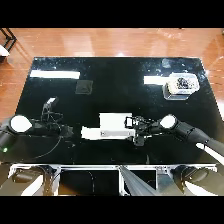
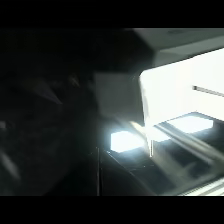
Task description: Fold the box and place the chain.
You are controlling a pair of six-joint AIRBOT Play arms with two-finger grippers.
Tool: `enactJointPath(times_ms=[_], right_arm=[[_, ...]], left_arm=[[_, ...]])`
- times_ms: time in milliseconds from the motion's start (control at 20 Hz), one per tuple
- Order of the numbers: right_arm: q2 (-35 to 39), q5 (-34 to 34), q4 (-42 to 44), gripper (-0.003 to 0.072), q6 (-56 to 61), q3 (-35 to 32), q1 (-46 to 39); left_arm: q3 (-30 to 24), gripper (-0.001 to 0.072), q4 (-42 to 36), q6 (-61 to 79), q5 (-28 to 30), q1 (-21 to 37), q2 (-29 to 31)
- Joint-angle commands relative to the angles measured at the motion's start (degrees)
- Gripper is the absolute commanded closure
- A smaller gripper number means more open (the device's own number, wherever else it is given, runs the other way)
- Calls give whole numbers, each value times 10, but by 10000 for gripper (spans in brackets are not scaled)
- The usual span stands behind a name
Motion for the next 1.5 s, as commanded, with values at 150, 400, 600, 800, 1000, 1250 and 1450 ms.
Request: enactJointPath(times_ms=[150,400,600,800,1000,1250,1450], right_arm=[[0,0,1,219,0,0,0],[0,-2,2,219,2,0,0],[0,-3,2,219,3,0,0],[0,-5,2,219,4,0,0],[0,-5,2,219,4,0,0],[0,-5,2,219,4,0,0],[0,-5,2,219,4,0,0]], left_arm=[[-47,688,-125,-25,95,8,-79],[-47,689,-272,89,122,8,-180],[-47,689,-292,118,111,7,-200],[-47,689,-293,140,110,-8,-200],[-35,641,-292,143,107,-48,-200],[23,70,-291,153,28,-42,-198],[66,70,-298,153,-3,-47,-198]])
